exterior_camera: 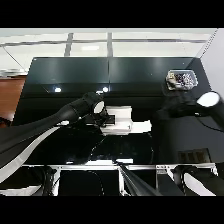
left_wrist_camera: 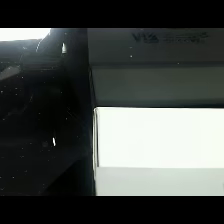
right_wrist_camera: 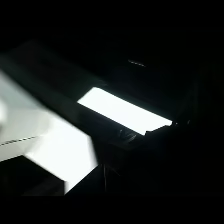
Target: Fold the box and place the chain.
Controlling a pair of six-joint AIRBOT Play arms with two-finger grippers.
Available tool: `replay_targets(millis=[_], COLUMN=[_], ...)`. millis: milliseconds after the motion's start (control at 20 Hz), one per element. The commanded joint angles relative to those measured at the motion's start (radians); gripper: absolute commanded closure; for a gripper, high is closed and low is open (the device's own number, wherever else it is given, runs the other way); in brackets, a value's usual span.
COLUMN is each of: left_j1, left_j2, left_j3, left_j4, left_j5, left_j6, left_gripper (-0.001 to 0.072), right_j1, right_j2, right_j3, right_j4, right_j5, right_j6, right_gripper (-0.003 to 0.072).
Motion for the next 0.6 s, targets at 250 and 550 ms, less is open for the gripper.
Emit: replay_targets(millis=[250,550], left_j1=[-0.008,-0.008], left_j2=[0.000,0.000], left_j3=[0.000,0.000], left_j4=[0.003,0.003], left_j5=[0.002,0.002], left_j6=[0.009,0.009], left_gripper=[0.0685,0.0685], right_j1=[-0.164,0.074], right_j2=[-0.162,-0.248], right_j3=[-0.152,-0.151], right_j4=[0.218,0.390], right_j5=[0.162,0.090], right_j6=[0.168,0.013], right_gripper=[0.0672,0.0672])
